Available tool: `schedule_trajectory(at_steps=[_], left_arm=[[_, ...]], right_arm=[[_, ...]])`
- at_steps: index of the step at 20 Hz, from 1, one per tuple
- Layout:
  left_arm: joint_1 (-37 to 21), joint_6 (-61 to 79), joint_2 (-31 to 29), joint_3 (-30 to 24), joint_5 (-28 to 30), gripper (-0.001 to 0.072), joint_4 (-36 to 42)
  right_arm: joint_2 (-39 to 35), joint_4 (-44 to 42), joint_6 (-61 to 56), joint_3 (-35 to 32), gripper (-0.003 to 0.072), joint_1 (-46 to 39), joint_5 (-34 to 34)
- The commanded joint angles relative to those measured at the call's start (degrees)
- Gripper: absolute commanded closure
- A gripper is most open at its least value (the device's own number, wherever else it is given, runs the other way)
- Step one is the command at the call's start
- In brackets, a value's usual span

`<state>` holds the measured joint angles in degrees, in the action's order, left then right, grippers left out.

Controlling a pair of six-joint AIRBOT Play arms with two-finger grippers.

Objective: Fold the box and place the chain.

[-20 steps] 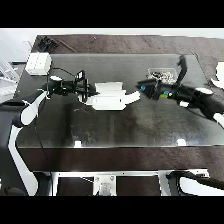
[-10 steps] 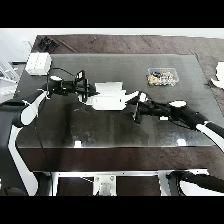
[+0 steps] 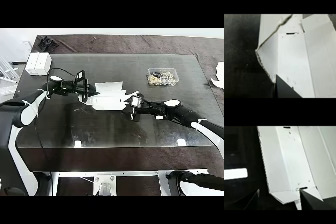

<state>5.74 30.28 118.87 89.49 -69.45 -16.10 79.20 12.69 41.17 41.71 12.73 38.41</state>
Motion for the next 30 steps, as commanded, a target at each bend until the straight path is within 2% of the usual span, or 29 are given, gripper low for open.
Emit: schedule_trajectory(at_steps=[1, 7, 12, 16, 30], left_arm=[[0.0, 0.0, 0.0, 0.0, 0.0, 0.0690, 0.1], [0.0, 0.0, 0.0, 0.0, 0.0, 0.0690, 0.2], [0.0, 0.0, 0.0, 0.0, 0.0, 0.0690, 0.2], [0.0, 0.0, 0.0, 0.0, 0.0, 0.0690, 0.2], [0.0, 0.0, 0.0, 0.0, 0.0, 0.0690, 0.2]], right_arm=[[1.9, -0.4, 0.4, 1.1, 0.0110, 0.6, -0.5], [3.0, -0.4, 0.5, 1.6, 0.0111, 2.3, -0.6], [4.3, -1.2, 0.4, 2.1, 0.0110, 2.6, -4.8], [4.5, -3.5, 0.3, 4.6, 0.0110, 2.4, -6.1], [8.3, -3.4, -1.7, 11.5, 0.0110, 1.2, -6.2]])
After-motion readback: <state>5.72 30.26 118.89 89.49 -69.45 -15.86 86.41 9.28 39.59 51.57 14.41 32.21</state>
